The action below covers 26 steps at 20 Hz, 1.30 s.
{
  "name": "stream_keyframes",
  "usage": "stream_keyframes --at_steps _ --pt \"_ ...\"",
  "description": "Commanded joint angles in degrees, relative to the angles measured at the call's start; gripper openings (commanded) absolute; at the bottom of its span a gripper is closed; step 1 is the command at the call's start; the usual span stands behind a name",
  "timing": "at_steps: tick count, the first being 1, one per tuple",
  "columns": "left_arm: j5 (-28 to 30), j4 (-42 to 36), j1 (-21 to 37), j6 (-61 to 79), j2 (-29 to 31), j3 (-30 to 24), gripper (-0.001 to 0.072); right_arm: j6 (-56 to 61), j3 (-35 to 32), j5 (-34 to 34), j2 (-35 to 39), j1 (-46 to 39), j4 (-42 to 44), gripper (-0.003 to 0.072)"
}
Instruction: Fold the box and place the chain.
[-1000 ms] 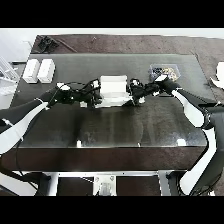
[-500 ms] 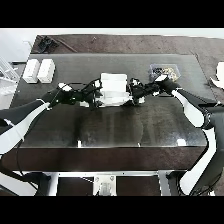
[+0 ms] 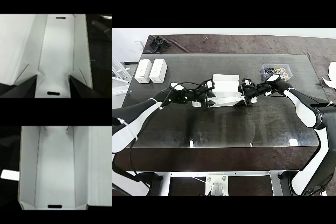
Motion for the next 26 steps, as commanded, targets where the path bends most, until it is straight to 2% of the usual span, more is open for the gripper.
stream_keyframes --at_steps 1,4,11,12,13,14,18,20,23,26 --pt "-3.30 0.04 -0.04 1.68 -1.60 2.03 0.0469 0.02 0.02 -0.04 0.04 0.07 0.09 0.0563" --pt "-6.73 0.48 -0.04 1.53 -3.76 4.57 0.0461 0.02 0.02 -0.04 0.04 0.07 0.09 0.0564" --pt "-6.21 1.42 0.37 -0.15 -4.42 5.16 0.0467 0.02 0.02 -0.04 0.04 0.07 0.09 0.0564" --pt "-6.14 1.42 0.37 -0.15 -4.42 5.16 0.0533 0.02 0.02 -0.07 0.04 0.07 0.09 0.0564" --pt "-5.70 1.42 0.37 -0.35 -4.44 5.14 0.0634 0.02 0.02 -0.04 0.04 0.07 0.09 0.0563" --pt "-5.20 1.42 0.37 -0.44 -4.42 5.16 0.0655 0.02 0.02 -0.04 0.04 0.07 0.09 0.0563" --pt "-4.33 1.42 0.37 -0.37 -4.42 5.16 0.0651 0.02 0.02 -0.04 0.04 0.07 0.09 0.0564" --pt "-3.56 1.55 0.37 0.09 -4.35 5.14 0.0450 0.02 0.02 -0.04 0.04 0.07 0.09 0.0563" --pt "-3.63 2.03 0.37 0.20 -3.96 5.16 0.0023 0.02 0.02 -0.04 0.04 0.07 0.09 0.0564" --pt "-7.21 1.99 0.37 2.67 -2.23 5.14 0.0018 0.02 0.02 -0.04 0.04 0.07 0.09 0.0564"
